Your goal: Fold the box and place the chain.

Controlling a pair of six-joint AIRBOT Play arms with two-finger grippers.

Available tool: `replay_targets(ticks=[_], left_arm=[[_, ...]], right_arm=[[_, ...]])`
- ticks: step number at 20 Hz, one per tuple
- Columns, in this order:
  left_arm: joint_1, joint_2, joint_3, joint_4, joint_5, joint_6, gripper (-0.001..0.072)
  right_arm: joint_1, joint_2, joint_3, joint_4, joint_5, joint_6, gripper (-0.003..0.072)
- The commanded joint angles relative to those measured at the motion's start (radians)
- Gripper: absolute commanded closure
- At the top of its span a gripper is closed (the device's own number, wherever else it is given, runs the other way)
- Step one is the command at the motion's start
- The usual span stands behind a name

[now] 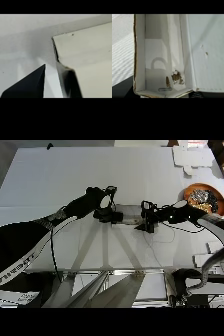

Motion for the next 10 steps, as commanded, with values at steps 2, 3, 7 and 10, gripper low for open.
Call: replay_targets(ticks=[2, 3, 7, 10], left_arm=[[-0.011, -0.004, 0.007, 0.002, 0.028, -0.138, 0.0435], [-0.014, -0.005, 0.007, 0.002, 0.044, -0.145, 0.0506], [-0.022, -0.016, 0.007, 0.001, 0.055, -0.152, 0.0534], [-0.026, -0.019, 0.007, 0.003, 0.059, -0.15, 0.0704]], right_arm=[[0.0, 0.0, 0.0, 0.0, 0.001, 0.0, 0.0186], [0.0, 0.0, 0.0, 0.0, 0.001, 0.0, 0.0186], [0.0, 0.0, 0.0, 0.0, 0.001, 0.0, 0.0186], [0.0, 0.0, 0.0, 0.0, 0.001, 0.0, 0.0186]])
